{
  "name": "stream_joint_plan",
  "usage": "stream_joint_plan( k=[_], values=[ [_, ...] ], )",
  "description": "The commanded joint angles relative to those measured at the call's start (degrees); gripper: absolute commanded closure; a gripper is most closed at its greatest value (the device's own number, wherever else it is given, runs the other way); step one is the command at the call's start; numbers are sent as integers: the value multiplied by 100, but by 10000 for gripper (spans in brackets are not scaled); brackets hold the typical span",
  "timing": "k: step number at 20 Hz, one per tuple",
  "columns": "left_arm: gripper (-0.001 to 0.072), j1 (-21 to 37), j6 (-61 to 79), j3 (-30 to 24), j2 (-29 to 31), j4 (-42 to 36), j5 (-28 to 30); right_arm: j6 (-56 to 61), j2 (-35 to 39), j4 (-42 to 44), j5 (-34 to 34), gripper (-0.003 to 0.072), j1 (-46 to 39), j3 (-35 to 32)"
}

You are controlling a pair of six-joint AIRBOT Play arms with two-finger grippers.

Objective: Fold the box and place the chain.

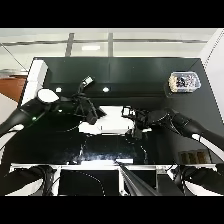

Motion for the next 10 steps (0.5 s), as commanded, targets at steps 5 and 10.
stream_joint_plan(
  k=[5,10],
  values=[
    [685,-260,-50,-4,-981,-306,896,9,-2,4,-7,335,4,0],
    [684,-254,-160,-2,-981,-282,807,17,-2,2,-42,335,2,0]
  ],
)
